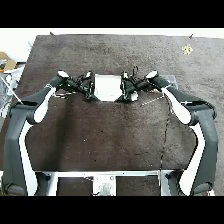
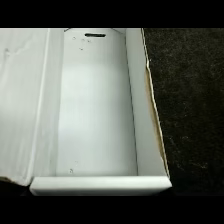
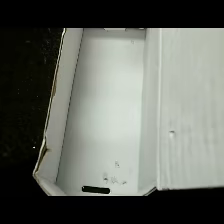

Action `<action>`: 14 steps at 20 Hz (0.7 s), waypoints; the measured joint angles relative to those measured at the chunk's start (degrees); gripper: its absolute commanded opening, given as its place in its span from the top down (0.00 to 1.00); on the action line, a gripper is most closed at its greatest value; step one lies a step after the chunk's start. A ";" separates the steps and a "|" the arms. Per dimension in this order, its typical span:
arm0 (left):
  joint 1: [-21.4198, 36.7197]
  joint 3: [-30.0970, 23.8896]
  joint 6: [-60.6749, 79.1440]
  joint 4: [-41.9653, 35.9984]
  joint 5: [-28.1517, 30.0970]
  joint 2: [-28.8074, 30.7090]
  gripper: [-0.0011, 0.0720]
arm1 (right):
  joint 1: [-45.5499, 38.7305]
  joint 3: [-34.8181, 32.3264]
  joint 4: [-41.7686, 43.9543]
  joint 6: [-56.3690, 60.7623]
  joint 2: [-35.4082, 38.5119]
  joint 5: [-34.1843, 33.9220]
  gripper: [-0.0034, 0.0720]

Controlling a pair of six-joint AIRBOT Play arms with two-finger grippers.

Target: Fold the box and place the chain.

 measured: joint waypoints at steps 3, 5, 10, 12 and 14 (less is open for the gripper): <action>0.00 -0.02 -0.04 -0.02 0.09 0.00 0.42 | -0.09 0.00 -5.77 2.84 2.67 0.04 0.04; 0.00 -0.02 -0.04 -0.04 0.11 0.00 0.42 | -0.11 0.00 -10.47 5.86 5.01 0.02 0.04; 0.00 -0.04 -0.04 -0.09 0.28 0.00 0.42 | -0.11 0.00 -18.86 17.16 12.02 0.24 0.50; 0.02 -0.04 -0.07 -0.09 0.31 0.00 0.42 | -0.13 0.00 -17.44 21.18 13.97 1.31 0.95; 0.02 -0.04 -0.07 -0.11 0.37 0.00 0.42 | -0.02 0.00 -11.80 23.50 14.51 2.40 0.95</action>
